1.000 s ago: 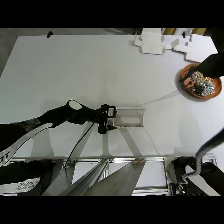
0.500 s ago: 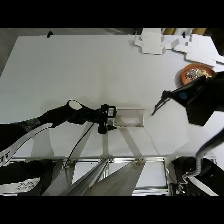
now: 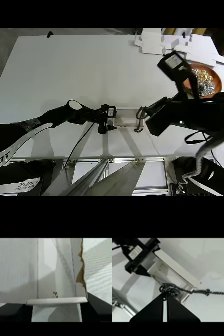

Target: Fold the box and place the chain.

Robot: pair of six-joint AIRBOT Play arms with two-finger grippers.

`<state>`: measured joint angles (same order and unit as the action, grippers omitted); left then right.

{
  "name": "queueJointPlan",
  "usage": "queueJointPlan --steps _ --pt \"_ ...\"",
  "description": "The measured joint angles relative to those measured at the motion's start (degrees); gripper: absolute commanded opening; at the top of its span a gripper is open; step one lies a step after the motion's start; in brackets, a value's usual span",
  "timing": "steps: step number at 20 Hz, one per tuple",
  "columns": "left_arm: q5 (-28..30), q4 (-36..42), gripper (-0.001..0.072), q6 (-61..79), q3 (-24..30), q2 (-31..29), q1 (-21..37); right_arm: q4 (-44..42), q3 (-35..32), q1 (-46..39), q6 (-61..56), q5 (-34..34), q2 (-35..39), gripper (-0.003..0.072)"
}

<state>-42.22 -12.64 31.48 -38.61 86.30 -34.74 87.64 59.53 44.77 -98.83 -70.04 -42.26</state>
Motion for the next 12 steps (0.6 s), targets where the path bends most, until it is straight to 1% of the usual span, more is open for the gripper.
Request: queueJointPlan --steps 6,9,12 --pt "0.0 0.0 0.0152 0.0 0.0 0.0 0.0 1.7 -10.8 0.6 -2.1 10.9 -2.7 0.0017" --pt "0.0 0.0 0.0152 0.0 0.0 0.0 0.0 2.5 -14.6 0.7 -3.4 13.8 -5.2 0.0017" --pt "0.0 0.0 0.0152 0.0 0.0 0.0 0.0 3.5 -16.7 0.7 -4.3 15.8 -8.3 0.0018"
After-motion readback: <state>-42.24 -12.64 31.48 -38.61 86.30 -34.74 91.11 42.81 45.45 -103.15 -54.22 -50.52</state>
